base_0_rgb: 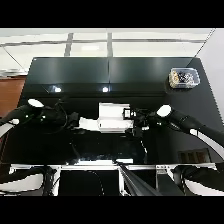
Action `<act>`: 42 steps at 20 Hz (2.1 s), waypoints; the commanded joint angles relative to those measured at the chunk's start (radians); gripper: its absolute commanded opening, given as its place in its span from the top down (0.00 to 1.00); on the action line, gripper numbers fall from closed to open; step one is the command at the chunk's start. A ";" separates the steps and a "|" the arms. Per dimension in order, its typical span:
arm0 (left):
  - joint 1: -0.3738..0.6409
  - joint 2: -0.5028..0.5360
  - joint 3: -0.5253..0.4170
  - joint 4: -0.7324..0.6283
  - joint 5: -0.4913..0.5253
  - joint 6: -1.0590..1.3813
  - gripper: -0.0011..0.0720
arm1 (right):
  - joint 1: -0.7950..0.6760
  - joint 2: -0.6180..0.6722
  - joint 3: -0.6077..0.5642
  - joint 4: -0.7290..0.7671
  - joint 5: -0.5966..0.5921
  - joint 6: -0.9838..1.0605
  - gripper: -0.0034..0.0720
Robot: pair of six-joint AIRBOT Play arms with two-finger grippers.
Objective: Fold the box and place the chain.
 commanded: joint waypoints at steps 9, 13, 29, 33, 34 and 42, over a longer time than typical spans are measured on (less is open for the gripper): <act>-0.068 -0.011 0.079 -0.175 -0.079 0.113 0.11 | 0.000 0.000 0.000 0.000 0.001 0.000 0.38; -0.177 -0.011 0.153 -0.076 -0.043 -0.013 0.13 | 0.000 0.000 0.000 0.000 0.000 0.000 0.38; -0.465 -0.011 0.311 0.386 0.077 -0.594 0.45 | 0.000 0.000 0.000 0.000 0.001 0.000 0.38; -0.480 -0.011 0.313 0.421 0.100 -0.660 0.45 | 0.000 0.000 0.000 0.000 0.001 0.000 0.39; -0.483 -0.011 0.313 0.455 0.106 -0.701 0.45 | 0.000 0.000 0.000 0.000 0.000 0.000 0.38; -0.588 -0.060 0.410 0.701 0.054 -0.946 0.46 | 0.000 0.000 0.000 0.000 0.000 0.000 0.38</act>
